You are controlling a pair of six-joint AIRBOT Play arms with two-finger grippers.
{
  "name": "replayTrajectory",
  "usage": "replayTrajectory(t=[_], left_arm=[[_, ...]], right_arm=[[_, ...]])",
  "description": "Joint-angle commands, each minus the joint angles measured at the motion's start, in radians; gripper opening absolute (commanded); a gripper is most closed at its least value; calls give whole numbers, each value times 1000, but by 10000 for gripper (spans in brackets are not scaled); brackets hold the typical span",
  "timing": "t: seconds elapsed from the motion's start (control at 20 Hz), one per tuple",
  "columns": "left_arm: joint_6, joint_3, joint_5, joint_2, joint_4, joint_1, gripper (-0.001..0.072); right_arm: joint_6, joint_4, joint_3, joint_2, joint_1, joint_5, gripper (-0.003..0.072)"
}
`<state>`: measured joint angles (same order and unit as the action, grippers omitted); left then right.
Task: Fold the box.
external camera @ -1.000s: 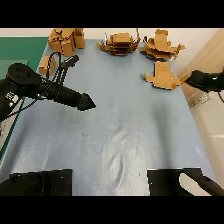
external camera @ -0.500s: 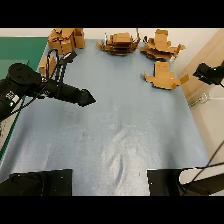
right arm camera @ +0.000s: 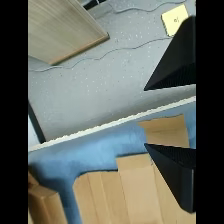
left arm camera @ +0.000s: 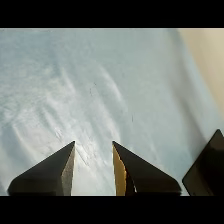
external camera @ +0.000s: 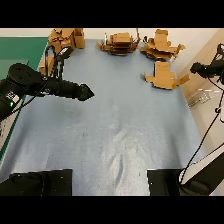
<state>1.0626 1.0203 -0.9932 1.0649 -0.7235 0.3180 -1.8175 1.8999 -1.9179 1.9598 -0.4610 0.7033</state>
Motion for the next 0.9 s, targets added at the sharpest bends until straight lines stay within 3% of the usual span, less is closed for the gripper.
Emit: replayTrajectory(t=[0.0,0.3,0.35,0.4,0.45,0.65,0.8,0.85], left_arm=[[1,0,34,1,-9,0,346],[5,0,31,0,-8,0,346],[4,0,31,1,-5,0,346],[4,0,32,0,-5,0,346],[4,0,32,0,-6,0,346],[0,1,50,0,-9,-1,346],[-25,2,92,0,-14,-2,347],[-36,2,107,0,-14,-2,346]], right_arm=[[-42,-1,-40,74,0,-3,530],[-43,48,-41,127,2,43,525],[-43,53,-41,129,2,44,492],[-42,54,-41,131,2,43,335],[-40,58,-42,131,2,48,30],[-39,80,-118,98,4,228,6],[-51,122,-126,-22,21,386,5],[-49,197,-126,-75,28,414,5]])
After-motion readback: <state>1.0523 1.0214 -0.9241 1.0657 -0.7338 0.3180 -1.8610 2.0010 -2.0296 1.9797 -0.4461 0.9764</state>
